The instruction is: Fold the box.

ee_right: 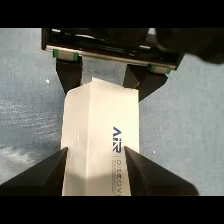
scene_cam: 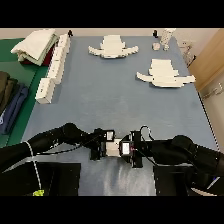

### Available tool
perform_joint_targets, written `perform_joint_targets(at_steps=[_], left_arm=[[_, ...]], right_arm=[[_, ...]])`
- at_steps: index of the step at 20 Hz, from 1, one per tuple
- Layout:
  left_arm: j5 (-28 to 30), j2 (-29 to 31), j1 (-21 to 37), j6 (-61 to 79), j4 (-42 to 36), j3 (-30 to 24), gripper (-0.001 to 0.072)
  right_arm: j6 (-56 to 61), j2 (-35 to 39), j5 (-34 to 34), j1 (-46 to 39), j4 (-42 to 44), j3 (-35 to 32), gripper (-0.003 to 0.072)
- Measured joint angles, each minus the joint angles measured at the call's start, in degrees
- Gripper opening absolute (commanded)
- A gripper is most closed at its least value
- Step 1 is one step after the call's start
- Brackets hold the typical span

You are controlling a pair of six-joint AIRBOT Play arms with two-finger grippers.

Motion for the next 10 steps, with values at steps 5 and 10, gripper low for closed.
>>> perform_joint_targets(at_steps=[5, 10], left_arm=[[0.0, 0.0, 0.0, -0.2, -0.1, 0.0, 0.0497], [0.0, 0.0, 0.0, -0.2, -0.1, 0.0, 0.0497]], right_arm=[[4.9, 1.4, 0.9, 1.8, -5.8, -0.1, 0.0513], [7.8, 3.4, 1.2, 2.1, -10.5, 0.0, 0.0419]])
